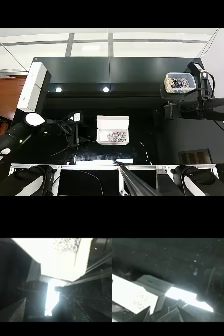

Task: Fold the box and place the chain.

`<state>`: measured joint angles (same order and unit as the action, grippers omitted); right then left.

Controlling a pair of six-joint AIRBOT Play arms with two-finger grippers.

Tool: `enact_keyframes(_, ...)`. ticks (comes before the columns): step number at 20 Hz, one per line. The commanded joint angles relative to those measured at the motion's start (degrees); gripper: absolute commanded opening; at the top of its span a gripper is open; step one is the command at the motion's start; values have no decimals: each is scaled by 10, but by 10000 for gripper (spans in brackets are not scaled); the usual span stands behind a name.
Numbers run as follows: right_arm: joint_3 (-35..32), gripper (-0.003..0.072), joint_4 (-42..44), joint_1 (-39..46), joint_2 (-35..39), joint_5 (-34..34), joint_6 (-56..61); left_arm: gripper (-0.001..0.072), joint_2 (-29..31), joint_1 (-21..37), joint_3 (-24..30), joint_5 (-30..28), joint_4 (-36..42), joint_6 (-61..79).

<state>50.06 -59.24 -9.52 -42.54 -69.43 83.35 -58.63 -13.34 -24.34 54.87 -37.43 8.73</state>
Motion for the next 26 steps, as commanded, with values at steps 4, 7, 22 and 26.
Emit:
enact_keyframes(4, 0, 399, -10, -1, 0, 28, 7, 712, -58, -97, -2, -53, 38, 39)
enact_keyframes(7, 0, 398, -10, -1, 0, 23, 9, 711, -68, -110, -2, -72, 36, 39)
enact_keyframes(22, -1, 398, -10, -25, 0, 25, 9, 708, -82, -104, -15, -88, 64, 49)
enact_keyframes(26, -1, 398, -11, -25, 0, 26, 9, 708, -84, -106, -17, -78, 65, 56)
